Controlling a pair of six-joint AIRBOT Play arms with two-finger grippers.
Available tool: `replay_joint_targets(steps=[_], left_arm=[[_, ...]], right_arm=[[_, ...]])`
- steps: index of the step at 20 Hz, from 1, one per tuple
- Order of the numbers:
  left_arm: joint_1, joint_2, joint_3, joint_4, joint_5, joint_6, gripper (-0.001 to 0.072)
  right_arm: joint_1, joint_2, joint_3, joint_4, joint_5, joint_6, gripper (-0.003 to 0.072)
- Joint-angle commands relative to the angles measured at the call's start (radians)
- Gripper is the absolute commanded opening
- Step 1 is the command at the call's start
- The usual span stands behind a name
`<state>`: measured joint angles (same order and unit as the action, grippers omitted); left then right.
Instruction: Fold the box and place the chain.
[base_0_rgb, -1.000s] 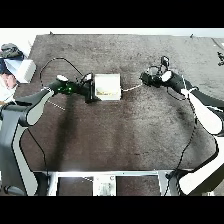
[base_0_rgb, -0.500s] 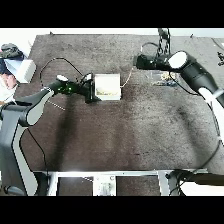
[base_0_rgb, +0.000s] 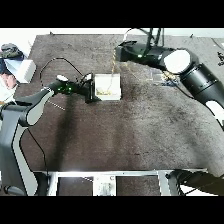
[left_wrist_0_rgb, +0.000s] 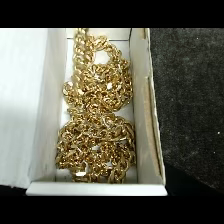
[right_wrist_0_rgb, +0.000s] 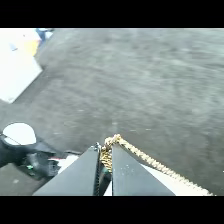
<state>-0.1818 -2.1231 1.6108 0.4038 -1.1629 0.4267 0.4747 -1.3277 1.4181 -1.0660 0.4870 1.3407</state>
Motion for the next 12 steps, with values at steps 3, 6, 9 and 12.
replay_joint_targets(steps=[3, 6, 9, 12], left_arm=[[0.000, 0.000, 0.000, 0.000, 0.000, 0.000, 0.0353], [0.000, 0.000, 0.000, 0.000, 0.000, 0.000, 0.0353], [0.000, 0.000, 0.000, 0.000, 0.000, 0.000, 0.0353], [0.000, 0.000, 0.000, 0.000, 0.000, 0.000, 0.0353]], right_arm=[[0.048, -0.116, -0.002, 0.020, 0.004, 0.051, 0.0011], [0.042, -0.193, -0.002, -0.014, 0.031, 0.050, 0.0272], [-0.016, -0.202, -0.003, -0.110, 0.119, 0.051, 0.0273], [-0.138, -0.202, -0.032, -0.138, 0.181, 0.056, 0.0274]])
